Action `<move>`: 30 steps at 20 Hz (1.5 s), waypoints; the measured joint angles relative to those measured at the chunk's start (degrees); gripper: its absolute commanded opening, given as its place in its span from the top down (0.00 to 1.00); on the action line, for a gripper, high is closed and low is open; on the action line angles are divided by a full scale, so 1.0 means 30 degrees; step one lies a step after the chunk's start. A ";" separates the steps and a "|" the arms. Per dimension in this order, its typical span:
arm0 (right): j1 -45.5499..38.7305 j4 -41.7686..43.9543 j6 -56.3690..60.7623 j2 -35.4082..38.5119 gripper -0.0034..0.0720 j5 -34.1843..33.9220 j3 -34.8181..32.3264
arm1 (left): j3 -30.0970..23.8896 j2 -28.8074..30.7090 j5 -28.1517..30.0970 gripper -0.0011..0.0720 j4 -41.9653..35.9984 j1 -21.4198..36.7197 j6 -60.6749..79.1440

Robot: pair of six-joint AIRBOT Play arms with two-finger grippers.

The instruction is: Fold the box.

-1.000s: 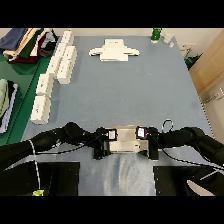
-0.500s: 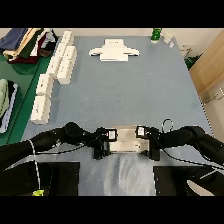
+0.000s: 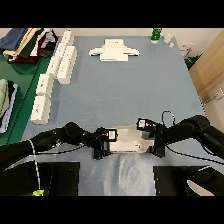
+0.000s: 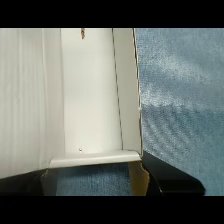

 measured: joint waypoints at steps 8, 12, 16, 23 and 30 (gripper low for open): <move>-0.0007 -0.3053 1.0309 0.0000 0.95 -0.5836 0.3038 | 0.0000 0.0000 0.0044 0.44 0.0000 0.0000 0.0000; 0.0000 0.0058 1.4914 -0.0073 0.95 -0.6492 0.3577 | 0.0000 0.0000 0.0051 0.44 0.0000 0.0000 0.0000; 0.0000 0.5625 1.5402 -0.0124 0.95 -0.4087 0.3730 | 0.0000 0.0000 0.0051 0.44 0.0000 0.0000 0.0000; 0.0000 0.8357 1.3508 -0.2514 0.95 0.2339 0.3781 | 0.0000 0.0000 0.0051 0.44 0.0000 0.0000 0.0000; 0.0000 0.8378 1.1264 -0.6411 0.95 0.4233 0.3781 | 0.0000 0.0007 0.0087 0.44 -0.0007 0.0000 -0.0044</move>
